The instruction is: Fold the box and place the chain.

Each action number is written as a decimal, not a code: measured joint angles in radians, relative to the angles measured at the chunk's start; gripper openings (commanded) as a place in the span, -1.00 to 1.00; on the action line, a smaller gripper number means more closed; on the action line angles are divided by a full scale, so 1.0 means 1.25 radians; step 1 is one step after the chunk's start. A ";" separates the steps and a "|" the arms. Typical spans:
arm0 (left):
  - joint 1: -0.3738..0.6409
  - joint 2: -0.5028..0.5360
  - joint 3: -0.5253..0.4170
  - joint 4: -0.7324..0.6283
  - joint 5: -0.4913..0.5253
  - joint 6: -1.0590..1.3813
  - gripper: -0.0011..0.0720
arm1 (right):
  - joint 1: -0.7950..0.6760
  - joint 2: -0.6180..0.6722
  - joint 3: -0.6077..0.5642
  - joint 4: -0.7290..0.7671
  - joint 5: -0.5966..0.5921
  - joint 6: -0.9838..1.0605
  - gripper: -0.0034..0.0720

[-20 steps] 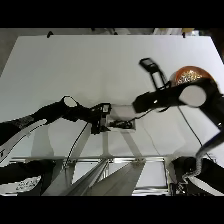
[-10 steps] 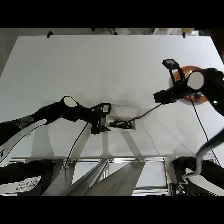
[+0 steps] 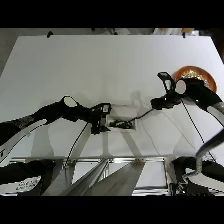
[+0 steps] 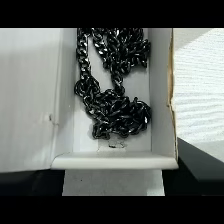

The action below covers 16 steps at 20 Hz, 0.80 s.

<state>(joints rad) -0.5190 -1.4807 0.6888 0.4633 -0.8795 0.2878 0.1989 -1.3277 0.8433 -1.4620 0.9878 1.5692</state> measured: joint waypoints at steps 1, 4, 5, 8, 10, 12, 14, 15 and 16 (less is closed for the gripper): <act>0.000 0.000 0.000 0.000 0.000 0.000 -0.40 | 0.000 -0.010 -0.001 0.002 -0.009 0.001 -0.08; 0.000 0.000 0.000 0.000 0.000 0.000 -0.40 | 0.000 -0.036 -0.002 0.009 -0.030 0.002 -0.42; 0.000 0.000 0.000 0.000 0.000 0.000 -0.40 | 0.000 -0.042 -0.003 0.009 -0.032 0.002 -0.70; 0.000 0.000 0.000 0.000 0.000 0.000 -0.40 | 0.000 -0.048 -0.002 0.012 -0.031 0.001 -0.88; 0.000 0.000 0.000 0.000 0.000 0.000 -0.40 | 0.006 -0.040 -0.004 0.019 -0.024 -0.011 -0.88; 0.000 0.000 0.000 0.000 0.000 0.000 -0.40 | 0.017 -0.010 -0.004 0.026 0.007 -0.024 -0.88; 0.000 0.000 0.000 0.000 0.000 0.000 -0.40 | 0.031 0.039 -0.004 0.018 0.029 -0.032 -0.88; 0.000 0.000 0.000 0.000 0.000 0.000 -0.40 | 0.039 0.067 -0.004 0.022 0.046 -0.035 -0.88; 0.000 0.000 0.000 0.000 0.000 0.000 -0.40 | 0.047 0.101 -0.004 0.023 0.061 -0.037 -0.88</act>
